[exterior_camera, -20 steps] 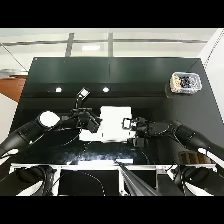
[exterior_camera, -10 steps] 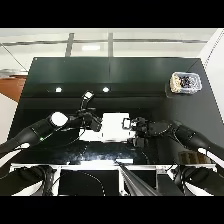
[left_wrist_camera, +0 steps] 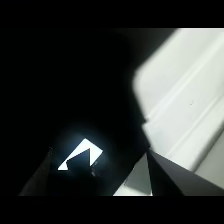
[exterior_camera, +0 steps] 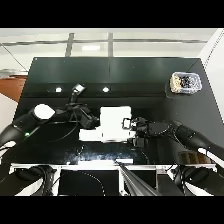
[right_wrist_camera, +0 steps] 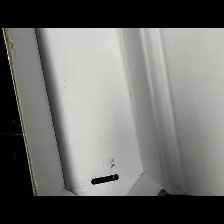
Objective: Fold the box and place the chain.
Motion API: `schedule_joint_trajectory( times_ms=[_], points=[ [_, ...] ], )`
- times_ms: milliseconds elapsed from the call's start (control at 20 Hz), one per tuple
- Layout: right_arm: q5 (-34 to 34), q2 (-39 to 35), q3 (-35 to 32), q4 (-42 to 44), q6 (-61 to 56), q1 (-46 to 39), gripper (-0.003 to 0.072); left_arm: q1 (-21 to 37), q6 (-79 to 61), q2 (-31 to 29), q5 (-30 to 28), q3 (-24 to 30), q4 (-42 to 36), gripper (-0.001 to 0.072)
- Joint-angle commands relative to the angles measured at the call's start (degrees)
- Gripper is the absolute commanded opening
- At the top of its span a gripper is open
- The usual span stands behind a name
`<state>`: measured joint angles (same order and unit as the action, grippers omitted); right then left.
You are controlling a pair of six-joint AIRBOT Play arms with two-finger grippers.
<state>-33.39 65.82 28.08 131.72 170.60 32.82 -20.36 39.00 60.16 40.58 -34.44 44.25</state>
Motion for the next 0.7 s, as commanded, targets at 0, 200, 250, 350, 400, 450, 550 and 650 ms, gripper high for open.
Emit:
schedule_joint_trajectory(
  times_ms=[0,200,250,350,400,450,550,650],
  points=[
    [0.0,0.0,0.0,0.0,-0.2,0.1,0.0541,6.2,-0.1,-4.0,14.0,-0.4,8.4,0.0710],
    [0.0,0.0,0.0,0.0,-0.2,0.1,0.0540,5.4,-17.1,-4.1,26.3,1.7,13.1,0.0709],
    [0.0,0.0,0.0,0.0,-0.2,0.1,0.0541,4.3,-21.8,-4.1,25.5,2.9,12.0,0.0709],
    [0.0,0.0,0.0,0.0,-0.2,0.1,0.0541,1.6,-25.3,-4.1,18.4,5.3,9.7,0.0709],
    [0.0,0.0,0.0,0.0,-0.2,0.1,0.0541,0.2,-25.7,-4.1,13.7,6.4,8.6,0.0709],
    [0.0,0.0,0.0,0.0,-0.2,0.1,0.0540,-1.6,-26.0,-4.1,8.7,7.1,8.1,0.0709],
    [0.0,0.0,0.0,0.0,-0.2,0.1,0.0541,-5.0,-26.0,-3.8,1.9,7.4,8.1,0.0708],
    [0.0,0.0,0.0,0.0,-0.2,0.1,0.0541,-8.4,-26.0,-2.6,-0.3,7.4,7.0,0.0705]
  ],
)
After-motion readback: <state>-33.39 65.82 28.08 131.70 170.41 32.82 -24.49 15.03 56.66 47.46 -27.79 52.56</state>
